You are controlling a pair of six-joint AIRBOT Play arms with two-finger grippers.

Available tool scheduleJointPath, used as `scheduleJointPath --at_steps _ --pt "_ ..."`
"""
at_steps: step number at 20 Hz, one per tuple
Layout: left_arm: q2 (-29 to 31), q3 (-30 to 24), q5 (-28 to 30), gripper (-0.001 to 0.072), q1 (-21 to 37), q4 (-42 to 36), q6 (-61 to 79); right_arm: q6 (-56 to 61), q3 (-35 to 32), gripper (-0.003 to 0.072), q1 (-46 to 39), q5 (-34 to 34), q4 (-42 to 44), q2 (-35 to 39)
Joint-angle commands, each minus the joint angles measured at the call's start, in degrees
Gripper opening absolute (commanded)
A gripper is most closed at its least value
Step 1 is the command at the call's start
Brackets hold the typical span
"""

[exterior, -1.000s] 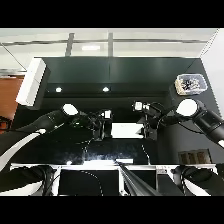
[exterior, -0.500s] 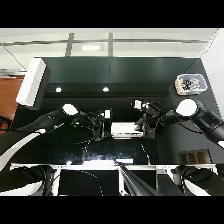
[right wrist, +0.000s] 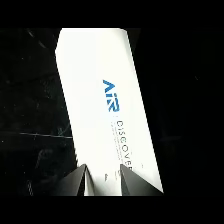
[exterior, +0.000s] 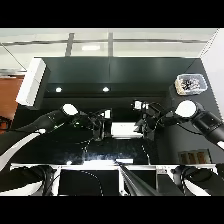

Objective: Fold the box and place the chain.

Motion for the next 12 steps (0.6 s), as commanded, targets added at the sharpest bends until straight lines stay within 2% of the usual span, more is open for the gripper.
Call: scheduleJointPath --at_steps 1,12 --pt "-0.02 0.04 0.00 0.0345 -0.02 0.02 -0.02 0.13 -0.37 0.0244 0.04 -0.92 -0.04 -0.04" --pt "-0.02 0.04 0.00 0.0345 -0.02 0.02 -0.02 0.13 -0.37 0.0244 0.02 -2.29 1.22 -0.02"
